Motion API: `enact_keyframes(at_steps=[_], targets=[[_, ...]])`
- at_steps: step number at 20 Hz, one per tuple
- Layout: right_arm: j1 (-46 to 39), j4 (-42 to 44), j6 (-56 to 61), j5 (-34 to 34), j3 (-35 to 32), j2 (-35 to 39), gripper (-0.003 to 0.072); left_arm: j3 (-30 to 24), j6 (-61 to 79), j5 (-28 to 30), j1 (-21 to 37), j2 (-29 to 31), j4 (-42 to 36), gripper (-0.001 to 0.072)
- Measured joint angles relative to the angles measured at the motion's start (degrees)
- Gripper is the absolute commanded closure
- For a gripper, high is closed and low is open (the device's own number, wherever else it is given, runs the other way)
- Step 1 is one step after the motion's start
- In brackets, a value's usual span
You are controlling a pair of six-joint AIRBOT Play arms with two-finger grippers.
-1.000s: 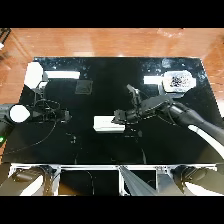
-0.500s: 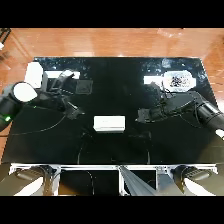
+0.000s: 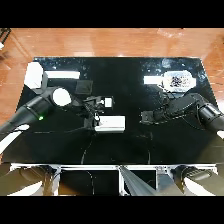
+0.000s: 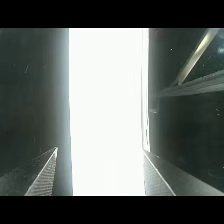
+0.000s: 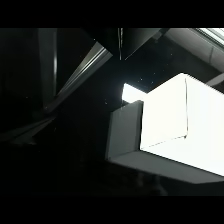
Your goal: Fold the box and place the chain.
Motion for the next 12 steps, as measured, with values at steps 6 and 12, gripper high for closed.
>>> enact_keyframes(at_steps=[6,12], targets=[[-0.07,-0.26,-0.04,0.44,0.00,0.00,0.0666,0.09,4.70,2.43,-1.46,-3.43,-2.45,0.0073],[-0.07,-0.31,-0.04,0.79,0.00,0.00,0.0666,0.09,5.70,2.19,-1.75,-4.09,-4.39,0.0074]])
